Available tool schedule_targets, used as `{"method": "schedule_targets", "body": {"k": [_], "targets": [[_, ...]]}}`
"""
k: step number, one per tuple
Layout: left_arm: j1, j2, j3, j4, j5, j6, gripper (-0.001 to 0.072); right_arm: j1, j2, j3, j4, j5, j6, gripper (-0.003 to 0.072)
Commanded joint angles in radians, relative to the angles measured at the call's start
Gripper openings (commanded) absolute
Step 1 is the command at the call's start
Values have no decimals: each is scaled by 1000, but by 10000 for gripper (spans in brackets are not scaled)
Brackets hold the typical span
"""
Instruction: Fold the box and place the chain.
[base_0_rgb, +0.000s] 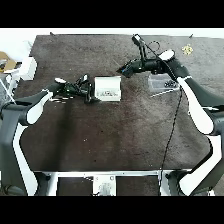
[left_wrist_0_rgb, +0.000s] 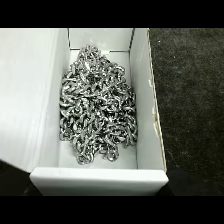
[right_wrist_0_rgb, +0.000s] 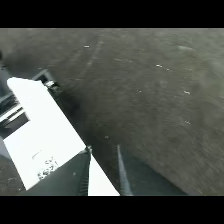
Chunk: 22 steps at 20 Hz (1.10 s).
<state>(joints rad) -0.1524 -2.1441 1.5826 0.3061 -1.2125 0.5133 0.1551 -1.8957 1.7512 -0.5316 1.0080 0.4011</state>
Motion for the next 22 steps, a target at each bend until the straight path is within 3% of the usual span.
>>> {"method": "schedule_targets", "body": {"k": [1,2,9,13,17,22], "targets": [[0,1,0,0,0,0,223,-6,-50,23,38,45,-101,234],[0,1,0,0,0,0,222,-6,-50,19,39,50,-131,186],[0,1,0,0,0,0,222,6,-49,11,35,175,-249,186],[0,1,0,0,0,0,222,13,-41,-16,35,187,-252,184],[0,1,0,0,0,0,222,14,42,-174,70,130,-357,177],[0,1,0,0,0,0,222,23,92,-353,283,96,-681,226]]}}
